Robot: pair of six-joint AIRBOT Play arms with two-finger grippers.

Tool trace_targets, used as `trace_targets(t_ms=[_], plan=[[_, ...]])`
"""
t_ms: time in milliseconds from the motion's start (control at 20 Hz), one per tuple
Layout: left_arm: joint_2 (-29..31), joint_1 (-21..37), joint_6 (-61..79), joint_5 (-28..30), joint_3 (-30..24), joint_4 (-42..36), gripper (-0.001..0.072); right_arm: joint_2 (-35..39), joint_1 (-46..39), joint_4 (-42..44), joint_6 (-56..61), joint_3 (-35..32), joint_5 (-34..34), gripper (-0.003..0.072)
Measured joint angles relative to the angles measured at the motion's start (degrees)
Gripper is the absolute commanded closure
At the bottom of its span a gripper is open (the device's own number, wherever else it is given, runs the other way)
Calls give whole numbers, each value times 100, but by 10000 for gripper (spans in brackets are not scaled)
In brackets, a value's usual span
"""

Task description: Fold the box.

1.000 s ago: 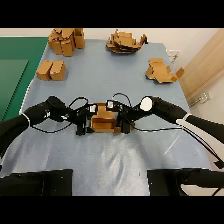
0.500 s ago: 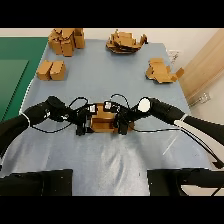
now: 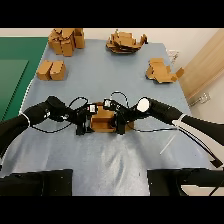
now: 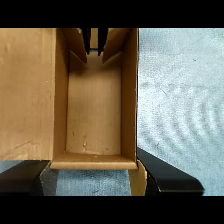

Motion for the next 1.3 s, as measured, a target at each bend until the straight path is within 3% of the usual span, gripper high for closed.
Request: trace_targets(t_ms=[100, 150, 200, 250, 700, 750, 850, 950, 1050, 1300], plan=[[0, 0, 0, 0, 0, 0, 593, -46, 0, 98, -57, 0, -7, 593], [0, 0, 2, 0, 0, 0, 593, -66, 0, 127, -81, 0, -9, 537], [0, 0, 2, 0, 0, 0, 593, -76, 0, 160, -92, 0, -11, 392], [0, 0, 4, 0, 0, 0, 593, -87, 2, 188, -105, 0, -22, 321], [0, 0, 4, -2, 0, 0, 593, -98, -2, 201, -122, 2, -35, 317], [0, 0, 4, -2, 0, 0, 593, -85, -2, 149, -59, 0, -33, 332], [0, 0, 7, -2, 0, 0, 593, -26, -11, -140, 212, 0, 37, 596], [-2, -2, 15, -17, 0, -2, 593, 66, -17, -553, 686, 0, 142, 611], [0, -7, 13, -17, 0, -2, 593, 168, -55, -929, 1169, 0, 267, 681], [0, -7, -2, -7, 0, 0, 592, 452, -378, -1287, 2146, 0, 638, 682]])
